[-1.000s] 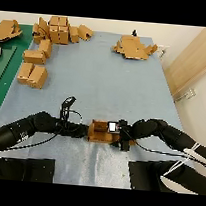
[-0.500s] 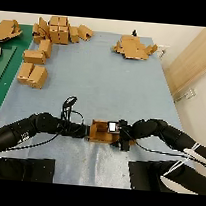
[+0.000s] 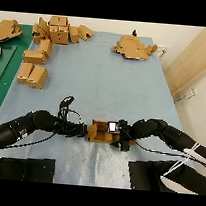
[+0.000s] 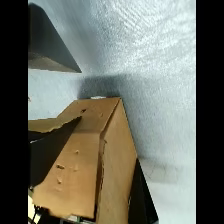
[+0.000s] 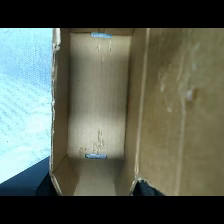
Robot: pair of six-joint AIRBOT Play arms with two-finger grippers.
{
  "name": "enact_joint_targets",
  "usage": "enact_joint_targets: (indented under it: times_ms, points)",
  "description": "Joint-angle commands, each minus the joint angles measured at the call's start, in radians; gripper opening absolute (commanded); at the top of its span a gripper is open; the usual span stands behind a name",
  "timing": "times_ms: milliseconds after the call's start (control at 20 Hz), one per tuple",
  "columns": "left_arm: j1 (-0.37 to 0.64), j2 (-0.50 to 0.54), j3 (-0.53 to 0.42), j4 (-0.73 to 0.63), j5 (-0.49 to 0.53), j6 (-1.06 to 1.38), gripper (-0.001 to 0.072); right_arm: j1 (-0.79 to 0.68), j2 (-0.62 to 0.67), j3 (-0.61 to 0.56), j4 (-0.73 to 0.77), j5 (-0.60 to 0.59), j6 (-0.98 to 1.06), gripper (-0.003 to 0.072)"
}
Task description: Fold the box.
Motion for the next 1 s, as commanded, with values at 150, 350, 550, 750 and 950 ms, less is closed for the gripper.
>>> enact_joint_targets:
  times_ms: [150,350,550,750,950]
  points:
    - [0.052,0.002,0.012,0.021,-0.078,0.000,0.0415,0.000,0.000,0.000,0.000,0.000,0.000,0.0494]
    - [0.050,0.002,0.045,0.013,-0.087,0.031,0.0417,0.000,0.000,0.000,0.000,0.000,0.000,0.0494]
    - [0.034,0.002,0.050,-0.002,-0.086,0.036,0.0418,0.000,0.000,0.000,0.000,0.000,0.000,0.0495]
    - [0.002,0.002,0.071,-0.010,-0.085,0.037,0.0525,0.000,0.000,0.000,0.000,0.000,0.000,0.0494]
    - [-0.011,-0.003,0.072,-0.010,-0.077,0.032,0.0544,0.000,0.000,0.000,0.000,0.000,0.000,0.0494]
